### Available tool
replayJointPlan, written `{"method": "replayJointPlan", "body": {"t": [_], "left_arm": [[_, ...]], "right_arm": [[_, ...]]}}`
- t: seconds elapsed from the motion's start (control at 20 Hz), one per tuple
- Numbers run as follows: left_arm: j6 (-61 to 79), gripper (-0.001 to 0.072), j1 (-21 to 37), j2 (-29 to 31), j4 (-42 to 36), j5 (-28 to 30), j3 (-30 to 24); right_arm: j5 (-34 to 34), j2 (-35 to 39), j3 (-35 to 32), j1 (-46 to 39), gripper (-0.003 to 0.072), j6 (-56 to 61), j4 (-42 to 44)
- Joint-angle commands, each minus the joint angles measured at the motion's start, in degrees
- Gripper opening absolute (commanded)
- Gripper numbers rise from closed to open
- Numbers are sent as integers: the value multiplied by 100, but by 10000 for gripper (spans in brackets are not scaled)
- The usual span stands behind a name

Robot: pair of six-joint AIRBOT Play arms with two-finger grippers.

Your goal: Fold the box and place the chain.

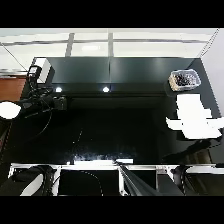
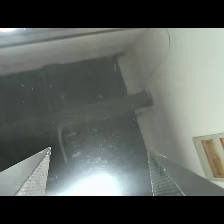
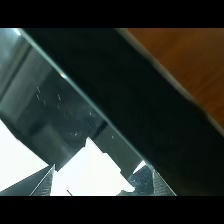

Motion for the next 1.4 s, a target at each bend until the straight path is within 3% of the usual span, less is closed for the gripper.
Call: {"method": "replayJointPlan", "body": {"t": [0.0,0.2,0.4,0.65,0.7,0.8,0.85,0.9,1.15,1.35], "left_arm": [[-87,702,-4,-7,66,-46,7],[-87,702,-2,-7,68,42,7],[-87,702,-4,-7,55,46,7],[-87,702,-2,-7,-26,48,7],[-87,702,-2,-7,-26,48,7],[-87,702,-2,-7,-26,48,7],[-87,702,-2,-7,-31,48,7],[-87,702,-2,-7,-33,50,7],[-87,702,-2,-13,-33,50,7],[-87,702,-2,-13,-35,50,7]], "right_arm": [[796,-614,214,-90,720,-796,586],[1287,-802,0,-74,720,-1388,1755],[1325,-756,-15,87,720,-1156,678],[1268,-721,-22,127,701,-1110,345],[1226,-721,-22,142,587,-1189,219],[1200,-721,-31,162,552,-1373,92],[1163,-721,-31,162,464,-1447,105],[1161,-721,-31,164,430,-1541,103],[1064,-721,-31,229,429,-1700,164],[1102,-715,-31,424,52,-1718,168]]}}
